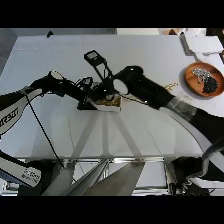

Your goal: Fold the box and place the chain.

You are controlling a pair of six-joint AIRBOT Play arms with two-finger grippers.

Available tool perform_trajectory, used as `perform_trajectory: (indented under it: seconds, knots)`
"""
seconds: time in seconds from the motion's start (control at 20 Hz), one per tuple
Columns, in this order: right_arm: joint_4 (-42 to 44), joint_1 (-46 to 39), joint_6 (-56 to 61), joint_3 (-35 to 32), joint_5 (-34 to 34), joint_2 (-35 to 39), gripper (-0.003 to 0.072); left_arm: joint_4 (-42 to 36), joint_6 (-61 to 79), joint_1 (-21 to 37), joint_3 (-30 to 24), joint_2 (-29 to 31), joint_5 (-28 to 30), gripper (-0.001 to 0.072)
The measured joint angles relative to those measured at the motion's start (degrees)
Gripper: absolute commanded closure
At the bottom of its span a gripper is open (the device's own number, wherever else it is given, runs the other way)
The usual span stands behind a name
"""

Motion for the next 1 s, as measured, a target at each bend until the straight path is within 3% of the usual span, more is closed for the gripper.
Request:
perform_trajectory:
  seconds: [0.25,0.5,0.55,0.6,1.0]
  knots:
    - [2.99,-6.86,-13.35,-0.09,7.65,7.15,0.0286,0.0,0.0,0.0,0.0,0.0,0.0,0.0436]
    - [0.48,-16.52,-27.82,-2.4,16.9,9.75,0.0266,0.0,0.0,0.0,0.0,0.0,0.0,0.0436]
    - [0.02,-18.49,-31.28,-3.69,17.81,9.86,0.0205,0.0,0.0,0.0,0.0,0.0,0.0,0.0436]
    - [-0.31,-20.5,-34.93,-5.16,18.38,9.86,0.0143,0.0,0.0,0.0,0.0,0.0,0.0,0.0436]
    - [5.49,-30.97,-66.34,-11.41,14.95,2.95,0.0138,0.0,0.0,0.0,0.0,0.0,0.0,0.0436]
